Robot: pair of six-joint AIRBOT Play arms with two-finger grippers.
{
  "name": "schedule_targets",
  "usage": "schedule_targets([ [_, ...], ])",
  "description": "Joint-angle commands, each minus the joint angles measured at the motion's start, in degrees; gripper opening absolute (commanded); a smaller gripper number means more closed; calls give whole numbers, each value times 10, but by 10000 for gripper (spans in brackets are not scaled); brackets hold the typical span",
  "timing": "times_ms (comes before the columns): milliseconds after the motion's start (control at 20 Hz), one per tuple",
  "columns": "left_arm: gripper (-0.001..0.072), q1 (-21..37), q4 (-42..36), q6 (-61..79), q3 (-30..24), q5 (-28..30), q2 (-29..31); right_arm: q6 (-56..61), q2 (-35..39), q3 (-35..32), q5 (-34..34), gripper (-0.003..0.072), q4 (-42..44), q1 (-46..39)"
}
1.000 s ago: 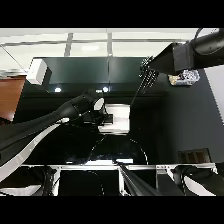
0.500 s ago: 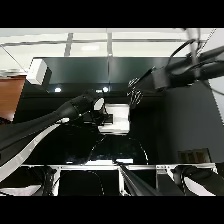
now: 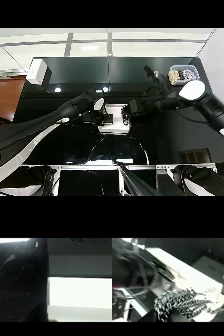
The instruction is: Fold the box and place the chain.
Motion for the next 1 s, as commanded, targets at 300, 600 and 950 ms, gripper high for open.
schedule_targets([
  [300,26,0,0,0,0,0,0,-13,-5,-57,-30,359,-5,2],
  [600,26,0,0,0,0,0,0,-94,90,-110,28,362,-207,-79],
  [950,26,0,0,0,0,0,0,-462,66,-233,-243,720,-177,16],
])
